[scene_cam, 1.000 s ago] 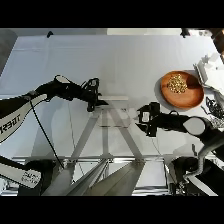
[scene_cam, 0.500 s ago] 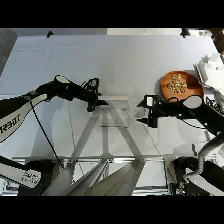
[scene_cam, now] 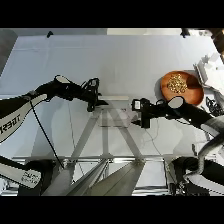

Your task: Fold the box and place the chain.

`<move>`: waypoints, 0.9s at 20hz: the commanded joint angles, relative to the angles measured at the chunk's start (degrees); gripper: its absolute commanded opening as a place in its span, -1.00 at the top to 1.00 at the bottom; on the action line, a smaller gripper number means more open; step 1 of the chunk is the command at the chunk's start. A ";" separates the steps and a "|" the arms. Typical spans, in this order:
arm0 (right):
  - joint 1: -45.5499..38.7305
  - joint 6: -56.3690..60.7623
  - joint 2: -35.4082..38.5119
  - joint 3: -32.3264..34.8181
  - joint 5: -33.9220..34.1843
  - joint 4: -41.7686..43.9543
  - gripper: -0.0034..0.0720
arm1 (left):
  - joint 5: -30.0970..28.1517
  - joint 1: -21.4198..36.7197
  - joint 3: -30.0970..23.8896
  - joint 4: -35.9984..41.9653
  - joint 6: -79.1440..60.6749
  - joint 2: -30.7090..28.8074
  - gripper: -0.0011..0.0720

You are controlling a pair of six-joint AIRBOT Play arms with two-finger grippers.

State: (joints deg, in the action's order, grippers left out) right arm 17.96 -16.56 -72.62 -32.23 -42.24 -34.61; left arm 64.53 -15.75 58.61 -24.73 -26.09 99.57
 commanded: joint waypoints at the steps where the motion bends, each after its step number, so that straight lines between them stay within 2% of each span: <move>1: 1.16 0.28 -2.54 0.04 1.40 4.00 -0.95 | 0.00 -0.02 0.02 0.00 0.00 0.04 0.93; 6: 1.27 6.27 -2.99 0.04 1.29 4.28 -0.96 | 0.00 -0.04 0.02 0.00 0.00 0.04 0.93; 10: 1.25 16.61 -2.99 0.04 0.66 4.42 -0.96 | 0.00 -0.04 0.02 0.00 0.00 0.04 0.93; 15: 2.08 16.50 -2.21 0.09 -2.12 -2.93 -0.96 | 0.00 -0.04 0.02 0.00 0.00 0.04 0.93; 18: 4.13 15.04 -1.14 0.09 -1.88 -2.60 -0.96 | 0.00 -0.04 0.02 0.02 -0.02 0.04 0.93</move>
State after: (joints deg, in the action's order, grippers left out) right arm 20.69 -1.30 -74.52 -32.16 -43.66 -35.66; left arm 64.53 -15.77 58.61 -24.73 -26.11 99.57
